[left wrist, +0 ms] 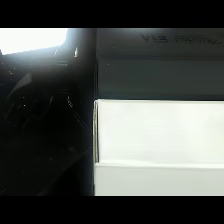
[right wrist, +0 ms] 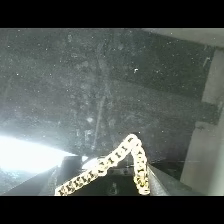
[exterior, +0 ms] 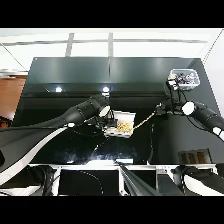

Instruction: Fold the box and place the chain.

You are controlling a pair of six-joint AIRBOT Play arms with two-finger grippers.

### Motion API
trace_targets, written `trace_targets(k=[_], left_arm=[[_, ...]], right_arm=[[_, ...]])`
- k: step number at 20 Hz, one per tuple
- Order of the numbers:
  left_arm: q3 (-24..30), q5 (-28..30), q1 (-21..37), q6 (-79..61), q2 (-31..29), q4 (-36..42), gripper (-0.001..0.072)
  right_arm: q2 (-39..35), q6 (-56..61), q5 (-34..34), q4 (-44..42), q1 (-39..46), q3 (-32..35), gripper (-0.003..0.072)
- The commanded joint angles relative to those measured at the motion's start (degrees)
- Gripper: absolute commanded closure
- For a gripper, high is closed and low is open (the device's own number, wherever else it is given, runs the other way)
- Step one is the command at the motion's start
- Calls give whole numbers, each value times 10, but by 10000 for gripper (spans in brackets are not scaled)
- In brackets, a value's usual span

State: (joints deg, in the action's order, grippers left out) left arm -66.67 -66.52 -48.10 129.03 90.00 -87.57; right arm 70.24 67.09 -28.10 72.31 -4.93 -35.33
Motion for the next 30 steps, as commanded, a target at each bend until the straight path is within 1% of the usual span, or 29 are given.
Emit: trace_targets(k=[1, 2, 4, 5, 6, 9, 11, 13, 16, 18, 20, 22, 23, 26, 28, 30], left_arm=[[0, 0, 0, 0, 0, 0, 681], [0, 0, 0, 0, 0, 0, 682], [0, 0, 0, 0, 0, 0, 682], [0, 0, 0, 0, 0, 0, 682], [0, 0, 0, 0, 0, 0, 682], [0, 0, 0, 0, 0, 0, 681], [0, 0, 0, 0, 0, 0, 682], [0, 0, 0, 0, 0, 0, 682], [0, 0, 0, 0, 0, 0, 682], [0, 0, 0, 0, 0, 0, 682], [0, 0, 0, 0, 0, 0, 682], [0, -1, 0, 0, 0, 0, 681], [0, -1, 0, 0, 0, 0, 682], [0, -1, 0, 0, 0, 0, 682], [0, -1, 0, 0, 0, 0, 682], [0, -1, 0, 0, 0, 0, 682]], right_arm=[[1, 3, -23, 4, -2, 0, 205], [1, 3, -30, 4, -2, 0, 275], [1, 3, -42, 4, -2, 0, 509], [1, 3, -46, 4, -2, 0, 605], [0, 3, -49, 4, -2, 0, 623], [-11, 3, -80, 4, -2, -5, 637], [-34, 3, -122, 4, -2, -15, 638], [-75, 3, -171, 4, -2, -23, 638], [-164, 2, -273, 1, -2, -57, 638], [-224, 2, -347, -14, -2, -99, 639], [-264, 2, -423, -60, -2, -147, 642], [-276, 2, -515, -140, -2, -206, 640], [-276, 2, -532, -176, -2, -233, 640], [-276, 2, -531, -270, -2, -303, 640], [-275, 2, -523, -323, -2, -314, 640], [-260, 2, -523, -323, -22, -303, 640]])
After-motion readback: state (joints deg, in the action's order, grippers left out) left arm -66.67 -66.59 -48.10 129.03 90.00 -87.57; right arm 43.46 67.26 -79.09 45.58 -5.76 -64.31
